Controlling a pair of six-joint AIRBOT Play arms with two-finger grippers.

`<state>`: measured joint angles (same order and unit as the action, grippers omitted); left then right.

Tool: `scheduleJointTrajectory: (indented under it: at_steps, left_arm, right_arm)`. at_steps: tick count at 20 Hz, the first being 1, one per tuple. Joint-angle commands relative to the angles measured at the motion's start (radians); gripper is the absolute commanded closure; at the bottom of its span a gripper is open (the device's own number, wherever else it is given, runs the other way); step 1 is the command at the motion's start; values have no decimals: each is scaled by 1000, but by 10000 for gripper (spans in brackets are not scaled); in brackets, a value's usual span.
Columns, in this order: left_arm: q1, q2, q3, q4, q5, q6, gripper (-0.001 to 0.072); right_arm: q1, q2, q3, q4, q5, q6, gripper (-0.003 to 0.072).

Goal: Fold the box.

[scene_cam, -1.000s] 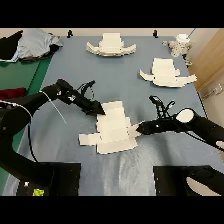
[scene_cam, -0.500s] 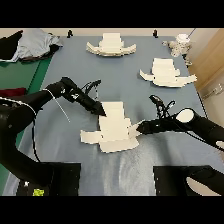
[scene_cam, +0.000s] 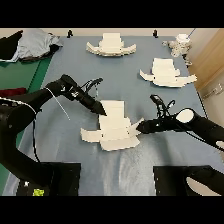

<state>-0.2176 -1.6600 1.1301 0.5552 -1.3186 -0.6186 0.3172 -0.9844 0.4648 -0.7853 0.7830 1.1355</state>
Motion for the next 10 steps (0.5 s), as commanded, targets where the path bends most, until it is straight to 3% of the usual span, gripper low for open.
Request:
scheduleJointTrajectory:
  at_steps: [1,3,5,8,10]
  left_arm:
    - [-2,3,16,-7,-21,117,693]
    - [-2,20,21,-50,-19,233,695]
    - [-20,62,21,-97,4,346,696]
    - [-79,156,0,-95,102,464,698]
    - [-125,248,-61,-99,199,533,698]
  right_arm:
    - [1,1,10,-62,-35,2,414]
    - [1,1,51,-237,-41,98,414]
    - [0,1,120,-503,-28,295,386]
    - [0,1,228,-845,38,584,384]
    - [0,1,282,-988,98,754,385]
